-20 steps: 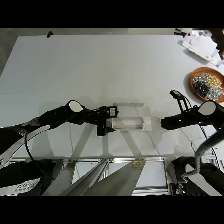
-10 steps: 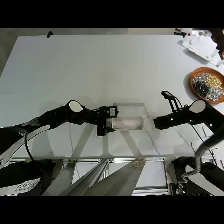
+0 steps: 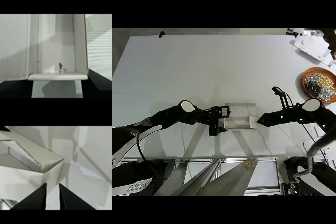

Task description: Fold the box and place the chain.

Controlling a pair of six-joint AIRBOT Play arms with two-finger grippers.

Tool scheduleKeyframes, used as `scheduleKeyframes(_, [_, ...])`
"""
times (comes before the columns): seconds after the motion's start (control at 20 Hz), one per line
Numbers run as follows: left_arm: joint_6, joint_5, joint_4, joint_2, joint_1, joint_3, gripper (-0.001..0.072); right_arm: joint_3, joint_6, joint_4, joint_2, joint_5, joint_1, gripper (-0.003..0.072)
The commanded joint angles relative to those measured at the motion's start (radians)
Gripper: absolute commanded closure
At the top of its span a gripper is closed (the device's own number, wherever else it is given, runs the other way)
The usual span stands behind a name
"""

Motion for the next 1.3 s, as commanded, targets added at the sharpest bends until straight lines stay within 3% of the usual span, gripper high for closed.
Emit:
scheduleKeyframes(0.0, [0.0, 0.0, 0.0, 0.0, 0.0, 0.0, 0.0375, 0.011, -0.009, 0.044, 0.028, 0.03, 0.003, 0.0503])
scheduleKeyframes(0.15, [0.001, 0.0, 0.0, 0.0, 0.0, 0.0, 0.0375, 0.011, 0.004, 0.047, 0.028, 0.033, 0.042, 0.0388])
scheduleKeyframes(0.3, [0.0, 0.0, 0.0, 0.0, 0.0, 0.0, 0.0375, 0.011, 0.014, 0.047, 0.028, 0.027, 0.082, 0.0361])
scheduleKeyframes(0.35, [0.0, 0.0, 0.0, 0.0, 0.0, 0.0, 0.0375, 0.011, 0.025, 0.046, 0.028, 0.026, 0.091, 0.0322])
scheduleKeyframes(0.4, [0.0, 0.0, 0.0, 0.0, 0.0, 0.0, 0.0375, 0.011, 0.055, 0.04, 0.028, 0.017, 0.103, 0.0212])
scheduleKeyframes(0.45, [0.0, 0.0, 0.0, 0.0, 0.0, 0.0, 0.0375, 0.011, 0.081, 0.03, 0.028, -0.005, 0.118, 0.0158])
scheduleKeyframes(0.65, [0.0, 0.0, 0.0, 0.0, 0.0, 0.0, 0.0375, 0.023, 0.269, -0.102, 0.028, -0.122, 0.223, 0.0156])
scheduleKeyframes(0.95, [0.001, 0.0, 0.0, 0.0, 0.0, 0.0, 0.0375, 0.121, 0.653, -0.407, 0.025, -0.172, 0.404, 0.0191])
scheduleKeyframes(1.25, [0.0, 0.0, 0.0, 0.0, 0.0, 0.0, 0.0375, 0.148, 0.834, -0.476, -0.066, -0.163, 0.497, 0.0193])
